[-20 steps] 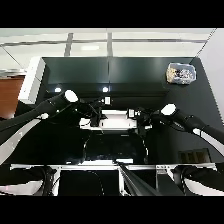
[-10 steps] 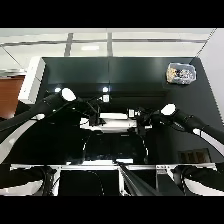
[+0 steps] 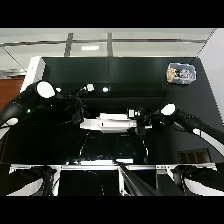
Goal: Fold the box and place the chain.
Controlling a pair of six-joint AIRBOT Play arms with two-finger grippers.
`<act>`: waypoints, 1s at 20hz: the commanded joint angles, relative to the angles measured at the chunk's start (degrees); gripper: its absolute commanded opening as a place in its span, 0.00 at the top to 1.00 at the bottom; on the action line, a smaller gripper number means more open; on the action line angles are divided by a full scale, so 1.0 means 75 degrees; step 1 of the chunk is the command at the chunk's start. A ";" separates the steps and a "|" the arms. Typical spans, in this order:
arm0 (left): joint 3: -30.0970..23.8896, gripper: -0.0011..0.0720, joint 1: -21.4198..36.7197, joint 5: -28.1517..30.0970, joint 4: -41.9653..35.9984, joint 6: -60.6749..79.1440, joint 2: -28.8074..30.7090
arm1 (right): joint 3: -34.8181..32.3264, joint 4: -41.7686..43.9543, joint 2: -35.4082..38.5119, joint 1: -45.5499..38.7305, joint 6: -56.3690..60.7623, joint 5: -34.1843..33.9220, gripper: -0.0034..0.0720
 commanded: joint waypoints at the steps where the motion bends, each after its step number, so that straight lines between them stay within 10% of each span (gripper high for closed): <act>1: -0.0347 0.95 0.0064 -0.1247 -0.1682 -0.0542 0.0067 | -0.0006 -0.0085 -0.0006 0.0029 0.0003 0.0006 0.31; 6: -0.1195 0.95 -0.0224 0.1239 -0.5534 0.1157 -0.0280 | -0.0006 -0.0085 -0.0006 0.0029 0.0003 0.0006 0.31; 10: -0.1177 0.95 -0.0230 0.3427 -0.5884 0.1247 -0.0874 | -0.0006 -0.0085 -0.0006 0.0029 0.0006 0.0006 0.31; 20: -0.0892 0.95 -0.0236 0.2276 -0.3891 0.0463 -0.1746 | -0.0006 -0.0085 -0.0006 0.0029 0.0006 0.0006 0.31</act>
